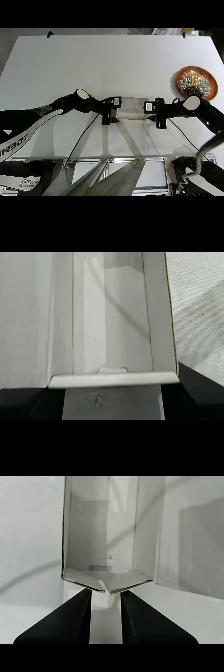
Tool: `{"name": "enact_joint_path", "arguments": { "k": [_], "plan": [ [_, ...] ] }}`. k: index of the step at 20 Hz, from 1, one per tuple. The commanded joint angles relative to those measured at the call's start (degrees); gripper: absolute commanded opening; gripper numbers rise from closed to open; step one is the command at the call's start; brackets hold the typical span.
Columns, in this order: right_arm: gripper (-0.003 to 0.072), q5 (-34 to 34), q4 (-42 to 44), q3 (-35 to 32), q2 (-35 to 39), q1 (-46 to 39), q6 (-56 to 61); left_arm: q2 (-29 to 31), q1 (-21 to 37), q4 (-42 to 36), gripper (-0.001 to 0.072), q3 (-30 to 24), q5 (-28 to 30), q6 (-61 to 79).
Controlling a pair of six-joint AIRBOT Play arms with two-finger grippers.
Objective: Fold the box and place the chain.
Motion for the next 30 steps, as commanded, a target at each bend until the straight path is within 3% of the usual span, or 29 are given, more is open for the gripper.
{"name": "enact_joint_path", "arguments": {
  "k": [1, 9, 11, 13, 16, 19, 21, 22, 24, 25, 30],
  "plan": [
    [0.0178, -0.9, 4.5, -0.2, -1.0, 0.2, -0.1, 0.0, 0.0, 0.0, 0.0270, 0.0, 0.0, 0.0],
    [0.0187, -6.2, 13.0, -4.5, -1.1, 0.2, -0.9, 0.0, 0.0, 0.0, 0.0270, 0.0, 0.0, 0.0],
    [0.0277, -6.7, 15.6, -5.3, -1.2, 0.2, -3.9, 0.0, 0.0, 0.0, 0.0270, 0.0, 0.0, 0.0],
    [0.0301, -6.7, 17.1, -5.5, -1.2, 0.2, -4.8, 0.0, 0.0, 0.0, 0.0270, 0.0, 0.0, 0.0],
    [0.0417, -6.7, 17.1, -5.5, -1.2, 0.2, -4.8, 0.0, 0.0, 0.0, 0.0270, 0.0, 0.0, 0.0],
    [0.0415, -6.6, 16.9, -5.5, -1.1, 0.1, -4.6, 0.0, 0.0, 0.0, 0.0270, 0.0, 0.0, 0.0],
    [0.0386, -6.4, 14.9, -5.5, 0.0, 0.1, -3.0, 0.0, 0.0, 0.0, 0.0270, 0.0, 0.0, 0.0],
    [0.0338, -6.5, 12.7, -5.5, 1.3, 0.1, -0.9, 0.0, 0.0, 0.0, 0.0270, 0.0, 0.0, 0.0],
    [0.0095, -6.4, 6.4, -5.5, 4.7, 0.1, 4.5, 0.0, 0.0, 0.0, 0.0270, 0.0, 0.0, 0.0],
    [0.0027, -6.4, 3.4, -5.5, 6.5, 0.1, 6.9, 0.0, 0.0, 0.0, 0.0270, 0.0, 0.0, 0.0],
    [0.0022, -6.4, -4.6, -5.5, 14.2, 0.1, 21.7, 0.0, 0.0, 0.0, 0.0270, 0.0, 0.0, 0.0]
  ]
}}
